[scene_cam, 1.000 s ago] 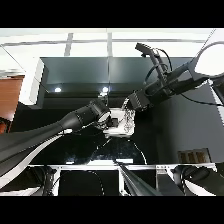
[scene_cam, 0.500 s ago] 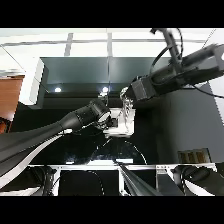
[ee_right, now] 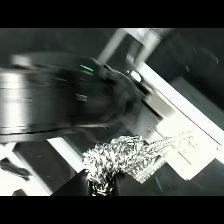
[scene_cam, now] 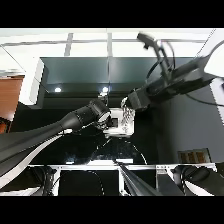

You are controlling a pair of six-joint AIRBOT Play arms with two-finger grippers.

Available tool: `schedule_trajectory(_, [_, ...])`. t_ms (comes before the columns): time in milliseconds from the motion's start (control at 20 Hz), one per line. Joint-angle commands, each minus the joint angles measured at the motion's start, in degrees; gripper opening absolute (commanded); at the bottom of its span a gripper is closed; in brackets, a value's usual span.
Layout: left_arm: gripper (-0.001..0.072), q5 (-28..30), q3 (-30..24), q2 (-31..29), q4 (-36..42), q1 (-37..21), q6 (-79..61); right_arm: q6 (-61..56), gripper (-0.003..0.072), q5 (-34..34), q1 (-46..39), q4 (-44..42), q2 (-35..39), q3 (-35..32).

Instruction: Fold the box and place the chain.

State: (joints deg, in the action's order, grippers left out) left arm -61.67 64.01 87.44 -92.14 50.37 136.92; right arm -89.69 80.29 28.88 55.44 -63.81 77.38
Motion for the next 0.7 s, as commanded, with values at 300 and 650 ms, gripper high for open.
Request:
schedule_trajectory(300, [0.0028, 0.0, 0.0, 0.0, 0.0, 0.0, 0.0, -0.8, 0.0016, -17.5, 0.5, -3.1, 0.0, -20.7])
schedule_trajectory(650, [0.0028, 0.0, 0.0, 0.0, 0.0, 0.0, 0.0, -0.9, 0.0267, -16.8, 0.5, -1.3, 0.0, -20.8])
